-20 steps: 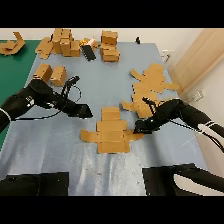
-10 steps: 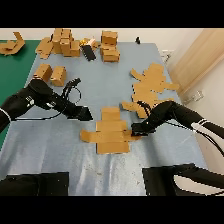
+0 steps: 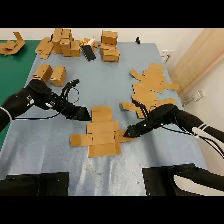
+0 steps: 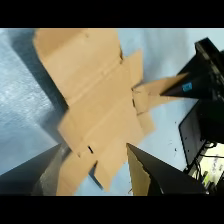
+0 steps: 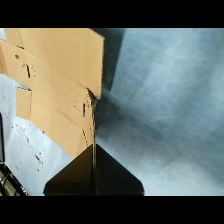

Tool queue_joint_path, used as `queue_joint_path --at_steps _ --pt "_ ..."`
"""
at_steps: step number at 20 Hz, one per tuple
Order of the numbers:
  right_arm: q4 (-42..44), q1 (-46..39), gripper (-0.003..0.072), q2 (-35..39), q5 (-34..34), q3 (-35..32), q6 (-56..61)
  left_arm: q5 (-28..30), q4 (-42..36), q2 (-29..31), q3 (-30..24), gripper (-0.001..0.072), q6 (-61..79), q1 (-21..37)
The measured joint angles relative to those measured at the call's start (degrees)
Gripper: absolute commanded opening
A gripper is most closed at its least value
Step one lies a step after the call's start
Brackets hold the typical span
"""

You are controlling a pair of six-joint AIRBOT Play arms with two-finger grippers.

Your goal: Fold the box.

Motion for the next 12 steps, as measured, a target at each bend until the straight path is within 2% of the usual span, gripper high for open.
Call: queue_joint_path --at_steps 3,6,12 --pt "2.62 0.61 0.0002 4.66 3.67 -6.58 -4.76 -0.11 -1.07 -2.99 0.0 0.0607 0.17 2.99" --pt "3.96 1.97 0.0002 9.01 6.64 -11.21 -8.04 -1.4 -5.4 -7.02 0.0 0.0607 2.4 4.83" --pt "5.25 3.48 0.0002 12.92 8.09 -13.75 -11.34 -2.89 -12.24 -13.86 0.0 0.0606 6.1 5.22"
